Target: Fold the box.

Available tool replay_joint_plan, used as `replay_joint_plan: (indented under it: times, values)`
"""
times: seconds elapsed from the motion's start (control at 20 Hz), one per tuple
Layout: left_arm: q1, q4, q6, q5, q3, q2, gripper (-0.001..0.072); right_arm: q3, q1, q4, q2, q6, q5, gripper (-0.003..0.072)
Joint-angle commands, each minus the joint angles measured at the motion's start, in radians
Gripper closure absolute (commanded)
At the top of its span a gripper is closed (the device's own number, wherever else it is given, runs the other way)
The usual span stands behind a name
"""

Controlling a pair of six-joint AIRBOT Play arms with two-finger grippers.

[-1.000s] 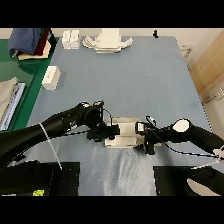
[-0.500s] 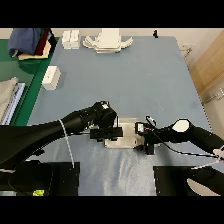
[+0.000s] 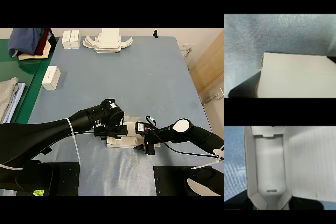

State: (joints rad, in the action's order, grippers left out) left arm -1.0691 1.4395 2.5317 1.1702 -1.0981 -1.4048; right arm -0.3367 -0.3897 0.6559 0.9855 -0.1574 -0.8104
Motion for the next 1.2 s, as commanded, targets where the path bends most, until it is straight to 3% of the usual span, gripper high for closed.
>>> replay_joint_plan:
  times: [0.0, 0.2, 0.3, 0.7, 0.75, 0.8, 0.85, 1.15]
  values:
    - [-0.002, -0.002, -0.003, 0.015, -0.006, -0.013, 0.0348, -0.001, -0.001, -0.002, 0.000, -0.001, 0.000, 0.0173]
    - [-0.002, -0.003, -0.002, 0.019, -0.006, -0.039, 0.0350, -0.001, -0.001, -0.002, 0.000, -0.001, 0.000, 0.0173]
    - [-0.003, -0.003, -0.002, 0.019, -0.006, -0.062, 0.0467, -0.001, -0.001, -0.002, 0.000, -0.001, 0.000, 0.0173]
    - [-0.003, -0.002, 0.001, 0.027, -0.006, -0.102, 0.0486, -0.001, -0.001, -0.002, 0.000, -0.001, 0.000, 0.0173]
    - [-0.003, -0.002, 0.002, 0.027, -0.006, -0.102, 0.0539, -0.001, -0.001, -0.002, 0.000, -0.001, 0.000, 0.0173]
    - [-0.003, 0.000, 0.001, 0.027, -0.006, -0.101, 0.0671, -0.001, -0.001, -0.002, 0.000, -0.001, 0.000, 0.0173]
    - [-0.003, 0.000, 0.002, 0.027, -0.006, -0.102, 0.0697, -0.001, -0.001, -0.002, 0.000, -0.001, 0.000, 0.0173]
    - [-0.003, 0.001, -0.008, 0.061, -0.006, -0.102, 0.0696, -0.001, -0.001, -0.002, 0.000, -0.001, 0.000, 0.0173]
